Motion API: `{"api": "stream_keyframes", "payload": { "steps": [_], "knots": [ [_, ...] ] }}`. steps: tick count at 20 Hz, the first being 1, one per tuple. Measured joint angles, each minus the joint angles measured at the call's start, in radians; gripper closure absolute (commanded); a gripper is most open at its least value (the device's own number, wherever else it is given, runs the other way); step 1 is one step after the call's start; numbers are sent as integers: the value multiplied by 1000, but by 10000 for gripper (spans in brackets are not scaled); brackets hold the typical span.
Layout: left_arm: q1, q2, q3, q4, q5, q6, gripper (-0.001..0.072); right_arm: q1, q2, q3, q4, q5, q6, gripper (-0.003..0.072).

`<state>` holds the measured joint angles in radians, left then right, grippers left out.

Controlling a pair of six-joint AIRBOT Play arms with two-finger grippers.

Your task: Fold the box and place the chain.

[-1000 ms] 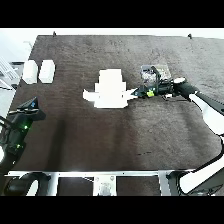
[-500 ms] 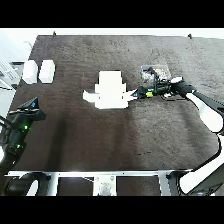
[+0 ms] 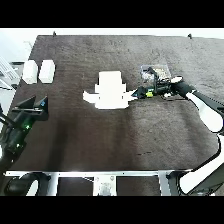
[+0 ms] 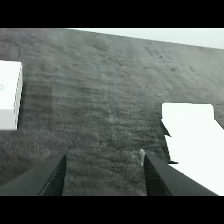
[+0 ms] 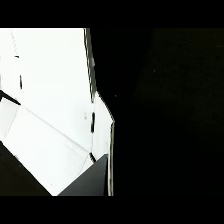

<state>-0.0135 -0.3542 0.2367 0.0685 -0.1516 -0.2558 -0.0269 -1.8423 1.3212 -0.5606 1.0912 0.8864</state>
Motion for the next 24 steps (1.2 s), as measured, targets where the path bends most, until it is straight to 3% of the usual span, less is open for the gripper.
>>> {"api": "stream_keyframes", "payload": {
  "steps": [3, 7, 10, 17, 21, 24],
  "knots": [
    [0, -141, 116, 40, -22, 16, 179, 0, 0, 0, 1, 0, 0, 680],
    [0, -459, 341, 106, -127, 18, 179, 0, 0, 0, 14, 1, 9, 680],
    [0, -736, 570, 208, -281, -62, 179, 0, 0, 0, 20, 1, 12, 680],
    [0, -1336, 1276, 603, -792, -494, 180, 0, 0, 0, 25, 1, 13, 679],
    [-8, -1584, 1640, 682, -1055, -682, 180, 0, 0, 0, 26, 1, 12, 680],
    [-29, -1704, 1785, 718, -1154, -764, 180, 0, 0, 0, 26, 0, 11, 679]
  ]
}}
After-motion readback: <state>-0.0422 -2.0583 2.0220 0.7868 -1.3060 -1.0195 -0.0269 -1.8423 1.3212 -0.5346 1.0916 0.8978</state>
